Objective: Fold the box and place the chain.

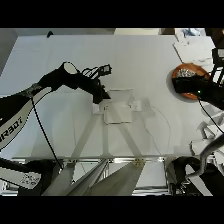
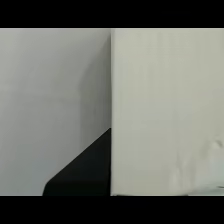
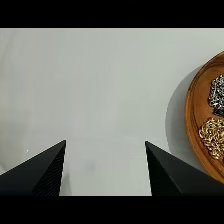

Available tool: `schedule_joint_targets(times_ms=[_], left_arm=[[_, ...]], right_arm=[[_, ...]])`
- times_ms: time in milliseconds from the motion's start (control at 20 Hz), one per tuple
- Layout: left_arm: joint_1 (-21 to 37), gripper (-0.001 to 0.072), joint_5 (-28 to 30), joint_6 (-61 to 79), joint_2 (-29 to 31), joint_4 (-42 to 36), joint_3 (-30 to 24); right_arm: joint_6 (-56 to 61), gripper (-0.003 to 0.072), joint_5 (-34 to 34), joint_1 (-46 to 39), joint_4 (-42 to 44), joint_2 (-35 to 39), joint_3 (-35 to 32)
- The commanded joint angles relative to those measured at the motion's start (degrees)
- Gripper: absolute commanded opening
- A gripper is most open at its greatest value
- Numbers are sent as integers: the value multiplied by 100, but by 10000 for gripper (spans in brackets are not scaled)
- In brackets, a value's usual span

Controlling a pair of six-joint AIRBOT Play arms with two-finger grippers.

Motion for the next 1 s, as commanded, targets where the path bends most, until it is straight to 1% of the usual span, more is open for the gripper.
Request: schedule_joint_targets(times_ms=[0, 150, 600, 950], left_arm=[[-7, 1, 22, 935, -13, -332, 0], [-7, 2, 17, 1134, -26, -492, 0], [-79, 2, -107, 1139, -337, -452, 0], [-83, 3, -105, 1134, -354, -413, 0]], right_arm=[[2, 530, 2, -2, 2, -4, 2], [2, 530, 2, -2, 2, -4, 2], [2, 529, 2, -2, 4, -4, 2], [2, 529, 2, -2, 22, -4, 2]])
